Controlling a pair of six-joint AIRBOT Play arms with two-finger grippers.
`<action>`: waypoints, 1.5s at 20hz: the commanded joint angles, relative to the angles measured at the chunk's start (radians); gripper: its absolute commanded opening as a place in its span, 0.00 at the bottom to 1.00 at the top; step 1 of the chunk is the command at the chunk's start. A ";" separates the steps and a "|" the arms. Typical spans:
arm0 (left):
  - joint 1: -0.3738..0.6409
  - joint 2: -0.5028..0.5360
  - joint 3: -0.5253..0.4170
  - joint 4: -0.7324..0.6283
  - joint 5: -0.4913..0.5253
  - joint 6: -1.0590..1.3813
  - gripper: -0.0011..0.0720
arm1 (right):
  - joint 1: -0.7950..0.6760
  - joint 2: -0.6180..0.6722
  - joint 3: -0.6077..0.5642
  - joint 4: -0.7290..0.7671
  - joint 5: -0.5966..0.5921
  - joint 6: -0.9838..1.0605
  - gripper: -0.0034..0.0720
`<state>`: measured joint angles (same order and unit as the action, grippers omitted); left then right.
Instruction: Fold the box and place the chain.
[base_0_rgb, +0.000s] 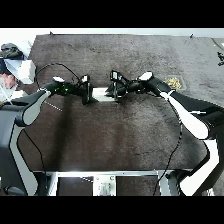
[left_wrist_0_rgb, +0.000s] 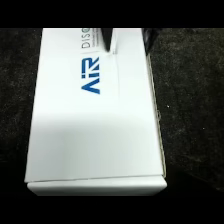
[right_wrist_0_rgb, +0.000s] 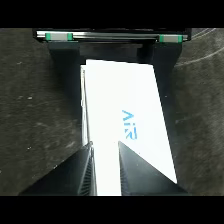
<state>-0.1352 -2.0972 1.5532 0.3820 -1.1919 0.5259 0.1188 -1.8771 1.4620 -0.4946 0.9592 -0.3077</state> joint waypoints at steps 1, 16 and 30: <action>0.002 0.001 0.001 0.000 0.006 -0.002 0.43 | -0.047 -0.002 0.020 0.130 0.133 0.016 0.45; 0.002 0.000 0.001 0.000 0.006 -0.002 0.43 | -0.084 -0.076 0.035 -0.006 0.142 0.377 0.19; 0.002 0.001 0.001 0.000 0.006 -0.002 0.43 | -0.132 0.056 0.117 0.315 0.246 0.359 0.02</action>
<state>-0.1329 -2.0968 1.5532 0.3809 -1.1854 0.5251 0.0093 -1.8923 1.5692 -0.3954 1.0981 0.0917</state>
